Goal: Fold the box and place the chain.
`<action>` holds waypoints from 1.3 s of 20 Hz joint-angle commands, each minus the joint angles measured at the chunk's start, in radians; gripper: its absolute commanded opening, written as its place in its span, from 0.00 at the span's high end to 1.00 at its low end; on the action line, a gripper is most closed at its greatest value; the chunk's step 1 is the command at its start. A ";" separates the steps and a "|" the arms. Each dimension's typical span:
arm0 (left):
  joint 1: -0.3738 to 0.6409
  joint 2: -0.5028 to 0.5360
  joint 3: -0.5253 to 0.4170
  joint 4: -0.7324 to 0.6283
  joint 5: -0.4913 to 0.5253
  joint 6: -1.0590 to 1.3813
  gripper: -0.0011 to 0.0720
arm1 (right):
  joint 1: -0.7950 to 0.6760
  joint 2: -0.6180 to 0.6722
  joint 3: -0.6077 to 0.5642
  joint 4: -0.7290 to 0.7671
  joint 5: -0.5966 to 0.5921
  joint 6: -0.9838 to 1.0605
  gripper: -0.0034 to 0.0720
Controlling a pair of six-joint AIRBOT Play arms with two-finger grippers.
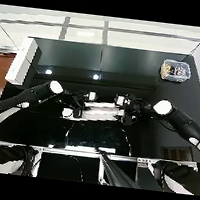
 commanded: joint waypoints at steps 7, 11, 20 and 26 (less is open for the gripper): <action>-0.001 0.000 0.001 0.000 -0.011 0.001 0.95 | -0.014 -0.110 -0.008 0.098 0.123 -0.143 0.04; -0.001 0.000 0.001 0.000 -0.011 0.001 0.95 | -0.014 -0.148 -0.014 0.142 0.073 -0.220 0.04; -0.001 0.000 0.001 0.000 -0.011 0.001 0.95 | -0.014 -0.179 -0.014 0.145 0.072 -0.230 0.08; -0.001 0.000 0.001 0.000 -0.011 0.001 0.95 | 0.010 -0.181 -0.014 0.098 0.053 -0.204 0.08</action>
